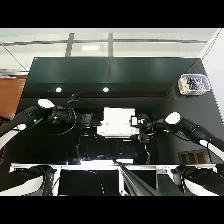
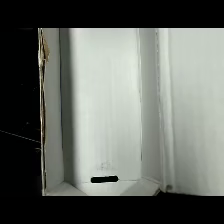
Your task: Fold the box and place the chain.
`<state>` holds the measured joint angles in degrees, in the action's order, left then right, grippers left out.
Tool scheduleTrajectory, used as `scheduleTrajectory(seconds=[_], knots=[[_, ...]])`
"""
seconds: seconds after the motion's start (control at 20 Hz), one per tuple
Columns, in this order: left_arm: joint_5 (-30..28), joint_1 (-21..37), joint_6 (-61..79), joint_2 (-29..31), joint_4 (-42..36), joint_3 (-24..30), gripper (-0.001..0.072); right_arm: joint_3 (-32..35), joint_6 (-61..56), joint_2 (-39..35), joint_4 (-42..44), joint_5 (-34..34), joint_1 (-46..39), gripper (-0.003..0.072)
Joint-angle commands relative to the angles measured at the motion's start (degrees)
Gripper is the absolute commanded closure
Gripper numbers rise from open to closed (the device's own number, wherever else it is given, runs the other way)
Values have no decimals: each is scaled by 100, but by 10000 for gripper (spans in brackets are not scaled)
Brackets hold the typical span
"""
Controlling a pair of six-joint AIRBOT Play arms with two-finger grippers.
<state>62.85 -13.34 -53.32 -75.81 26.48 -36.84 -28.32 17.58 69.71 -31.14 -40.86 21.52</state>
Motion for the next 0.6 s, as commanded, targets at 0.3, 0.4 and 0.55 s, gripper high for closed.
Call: scheduleTrajectory(seconds=[0.3, 0.4, 0.55], knots=[[-13, -730, -859, 4, 560, -608, 96, 0, -2, 2, 2, 0, 4, 493], [-68, -872, -1381, 4, 1034, -785, 96, 0, -2, 2, 2, 0, 4, 494], [-133, -1102, -2094, 4, 1561, -986, 96, 0, -2, 2, 2, 2, 4, 493]])
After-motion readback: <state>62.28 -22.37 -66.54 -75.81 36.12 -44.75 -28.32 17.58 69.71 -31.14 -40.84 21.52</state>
